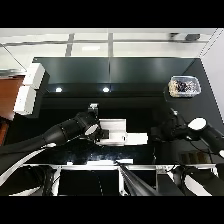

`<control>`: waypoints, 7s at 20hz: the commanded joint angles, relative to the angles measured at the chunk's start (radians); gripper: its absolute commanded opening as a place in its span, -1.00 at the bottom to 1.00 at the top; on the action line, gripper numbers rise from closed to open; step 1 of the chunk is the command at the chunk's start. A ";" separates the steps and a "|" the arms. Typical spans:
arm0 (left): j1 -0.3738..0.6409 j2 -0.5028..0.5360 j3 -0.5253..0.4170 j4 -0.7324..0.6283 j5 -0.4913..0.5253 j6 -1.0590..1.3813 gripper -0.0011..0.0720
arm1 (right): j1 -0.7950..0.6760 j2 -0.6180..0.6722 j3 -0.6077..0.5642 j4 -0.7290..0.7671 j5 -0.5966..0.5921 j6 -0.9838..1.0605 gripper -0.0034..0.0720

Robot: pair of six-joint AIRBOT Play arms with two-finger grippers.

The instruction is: Fold the box and place the chain.

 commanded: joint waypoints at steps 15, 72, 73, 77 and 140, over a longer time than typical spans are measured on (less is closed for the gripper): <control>0.000 -0.001 0.000 0.000 -0.004 0.001 -0.90 | 0.169 -0.089 0.117 0.210 0.145 -0.196 0.41; 0.000 -0.001 0.000 0.004 -0.002 0.003 -0.89 | 0.707 -0.089 0.348 -0.446 -0.153 0.632 0.04; 0.000 -0.001 0.000 0.005 0.001 0.003 -0.89 | 0.722 -0.089 0.353 -0.475 -0.153 0.671 0.04; 0.000 -0.001 0.000 0.005 0.001 0.003 -0.89 | 0.775 -0.099 0.390 -0.543 -0.138 0.819 -0.08; 0.000 -0.001 0.000 0.031 0.004 0.003 -0.89 | 0.866 -0.360 0.578 -0.705 0.037 1.183 -0.60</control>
